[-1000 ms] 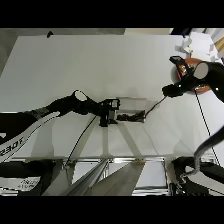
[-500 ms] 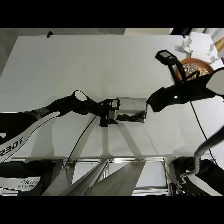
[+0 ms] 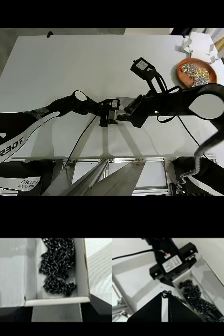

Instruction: Fold the box and place the chain.

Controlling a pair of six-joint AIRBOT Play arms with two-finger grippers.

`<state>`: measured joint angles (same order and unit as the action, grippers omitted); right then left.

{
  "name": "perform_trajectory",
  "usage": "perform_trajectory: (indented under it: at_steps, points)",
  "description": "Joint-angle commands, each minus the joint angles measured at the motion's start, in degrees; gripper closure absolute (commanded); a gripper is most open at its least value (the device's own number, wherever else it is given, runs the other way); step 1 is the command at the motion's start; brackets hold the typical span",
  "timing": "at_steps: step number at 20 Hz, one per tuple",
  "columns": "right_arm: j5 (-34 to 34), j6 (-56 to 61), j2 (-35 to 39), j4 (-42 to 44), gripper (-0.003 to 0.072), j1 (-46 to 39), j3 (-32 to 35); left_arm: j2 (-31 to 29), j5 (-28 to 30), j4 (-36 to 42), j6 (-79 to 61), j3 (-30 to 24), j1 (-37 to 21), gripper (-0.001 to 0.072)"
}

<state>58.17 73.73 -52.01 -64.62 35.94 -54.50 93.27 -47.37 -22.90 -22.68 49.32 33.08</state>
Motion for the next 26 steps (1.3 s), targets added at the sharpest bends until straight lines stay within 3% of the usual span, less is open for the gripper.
perform_trajectory:
  at_steps: [1, 6, 8, 9, 13, 17, 20, 22, 26]
  points:
    - [-6.64, 1.03, -1.29, -2.19, 0.0670, 0.76, 4.79, 0.00, 0.00, -0.02, -0.02, -0.02, -0.02, 0.0678]
    - [-9.75, 0.92, -8.94, -2.21, 0.0666, 0.76, 10.01, 0.00, 0.02, -0.02, -0.02, -0.02, -0.02, 0.0678]
    - [-10.27, 0.74, -11.10, -2.29, 0.0544, 0.76, 10.01, 0.00, 0.02, -0.02, -0.02, -0.02, -0.02, 0.0678]
    - [-11.06, 0.68, -10.91, -2.75, 0.0486, 0.76, 9.99, 0.00, 0.00, -0.02, -0.02, -0.02, -0.02, 0.0678]
    - [-9.99, -5.70, -4.81, -2.62, 0.0488, -3.10, 9.99, 0.00, 0.00, -0.02, -0.02, -0.02, -0.02, 0.0678]
    - [1.64, -24.30, 2.54, -2.62, 0.0484, -12.90, 9.99, 0.00, 0.00, -0.02, -0.02, -0.02, -0.02, 0.0678]
    - [9.29, -41.55, 3.28, -2.78, 0.0484, -21.79, 10.19, 0.00, 0.00, -0.02, -0.02, -0.02, -0.02, 0.0678]
    - [8.55, -53.96, 2.51, -2.60, 0.0364, -27.28, 11.13, 0.00, 0.00, -0.02, -0.02, -0.02, -0.02, 0.0678]
    - [7.76, -76.26, -2.58, -1.40, 0.0364, -32.46, 14.47, 0.00, 0.00, -0.02, -0.02, -0.02, -0.02, 0.0678]
